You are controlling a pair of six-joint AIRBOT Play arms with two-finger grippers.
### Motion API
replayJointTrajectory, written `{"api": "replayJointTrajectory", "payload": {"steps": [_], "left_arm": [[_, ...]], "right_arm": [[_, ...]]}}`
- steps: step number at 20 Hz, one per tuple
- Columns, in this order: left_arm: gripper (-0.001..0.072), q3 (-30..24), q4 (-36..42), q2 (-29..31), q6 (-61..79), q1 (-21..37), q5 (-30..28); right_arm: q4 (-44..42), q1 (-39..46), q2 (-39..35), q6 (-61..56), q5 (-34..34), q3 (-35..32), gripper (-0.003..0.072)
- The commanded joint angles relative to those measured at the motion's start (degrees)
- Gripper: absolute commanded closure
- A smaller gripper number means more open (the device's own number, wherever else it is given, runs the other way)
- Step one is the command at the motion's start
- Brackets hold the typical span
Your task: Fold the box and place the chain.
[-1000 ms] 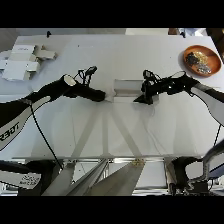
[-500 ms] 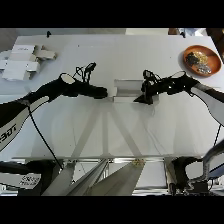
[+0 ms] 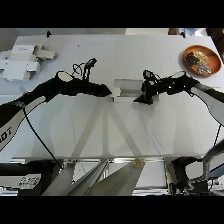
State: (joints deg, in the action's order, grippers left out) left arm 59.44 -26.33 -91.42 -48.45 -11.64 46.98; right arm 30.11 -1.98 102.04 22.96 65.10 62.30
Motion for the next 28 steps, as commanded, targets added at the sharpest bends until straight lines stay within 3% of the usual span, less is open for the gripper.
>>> {"api": "replayJointTrajectory", "payload": {"steps": [1, 3, 4, 5, 13, 18, 19, 20, 24, 28], "left_arm": [[0.0473, 0.04, 0.20, 0.09, 2.43, -0.02, 0.39], [0.0461, 0.04, 0.44, -0.22, 4.13, -0.02, 0.42], [0.0373, 0.02, 1.05, -0.48, 4.85, -0.07, 0.42], [0.0352, 0.02, 2.21, -0.76, 4.96, -0.20, 0.37], [0.0352, 0.02, 10.12, -2.14, 8.66, -2.82, -0.94], [0.0346, 0.02, 8.13, -2.14, 8.79, -4.00, -3.37], [0.0285, 0.04, 7.06, -2.14, 8.68, -4.31, -3.54], [0.0268, 0.04, 5.68, -2.14, 7.89, -4.68, -3.91], [0.0268, 0.04, -0.85, -2.12, 3.78, -6.27, -6.54], [0.0269, 0.04, -1.75, -2.08, 3.15, -7.72, -10.62]], "right_arm": [[-0.02, 0.02, 0.00, -0.02, 0.00, 0.02, 0.0237], [-0.02, 0.02, 0.00, -0.02, 0.00, 0.02, 0.0237], [-0.02, 0.02, 0.00, -0.02, 0.00, 0.02, 0.0237], [-0.02, 0.02, 0.00, -0.02, 0.00, 0.02, 0.0237], [-0.02, 0.02, 0.00, -0.02, 0.00, 0.02, 0.0237], [-0.02, 0.02, 0.00, -0.02, 0.00, 0.02, 0.0237], [-0.02, 0.02, 0.00, -0.02, 0.00, 0.02, 0.0237], [-0.02, 0.02, 0.00, -0.02, 0.02, 0.02, 0.0237], [-0.02, 0.02, 0.00, -0.02, 0.02, 0.02, 0.0237], [-0.02, 0.02, 0.00, -0.02, 0.00, 0.02, 0.0237]]}}
